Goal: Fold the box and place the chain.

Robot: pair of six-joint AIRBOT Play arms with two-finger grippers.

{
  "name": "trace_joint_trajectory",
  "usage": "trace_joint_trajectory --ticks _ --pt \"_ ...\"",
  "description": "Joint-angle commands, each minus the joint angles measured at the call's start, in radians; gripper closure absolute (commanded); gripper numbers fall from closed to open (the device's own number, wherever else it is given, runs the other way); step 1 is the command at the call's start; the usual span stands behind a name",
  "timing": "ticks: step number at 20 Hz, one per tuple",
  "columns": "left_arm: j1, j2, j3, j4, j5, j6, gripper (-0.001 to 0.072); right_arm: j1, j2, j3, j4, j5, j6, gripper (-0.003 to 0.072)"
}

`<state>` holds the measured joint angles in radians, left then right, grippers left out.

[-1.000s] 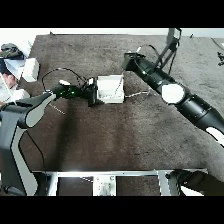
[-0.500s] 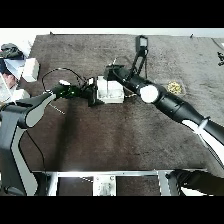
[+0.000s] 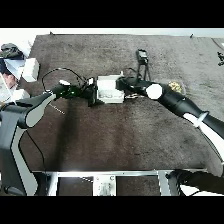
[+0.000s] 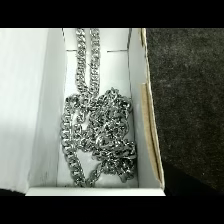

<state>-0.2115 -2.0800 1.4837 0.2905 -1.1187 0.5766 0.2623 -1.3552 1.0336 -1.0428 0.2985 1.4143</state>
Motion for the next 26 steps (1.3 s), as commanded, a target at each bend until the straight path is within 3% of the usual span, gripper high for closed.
trace_joint_trajectory --ticks 1,5,9,19,20,25,26 --pt "0.0 -0.001 0.0 0.0 0.0 0.0 0.0424 -0.151 0.069 -0.135 -0.028 0.054 0.044 0.0345" --pt "0.0 -0.001 0.0 0.0 0.0 0.0 0.0424 -0.33 0.075 -0.278 -0.027 0.044 0.129 0.0344" --pt "0.0 -0.001 0.0 0.0 0.0 0.0 0.0424 -0.354 0.029 -0.296 0.014 -0.047 0.128 0.0345" --pt "0.0 -0.001 0.0 0.0 0.0 0.0 0.0424 -0.314 -0.193 -0.14 0.106 -0.101 0.128 0.0346" --pt "0.0 -0.001 0.0 0.0 0.0 0.0 0.0424 -0.313 -0.21 -0.126 0.109 -0.101 0.128 0.0395" --pt "0.0 -0.001 0.0 0.0 0.0 0.0 0.0424 -0.3 -0.269 -0.085 0.109 -0.114 0.141 0.0405" --pt "0.0 -0.001 0.0 0.0 0.001 0.0 0.0424 -0.3 -0.274 -0.085 0.109 -0.125 0.147 0.045"
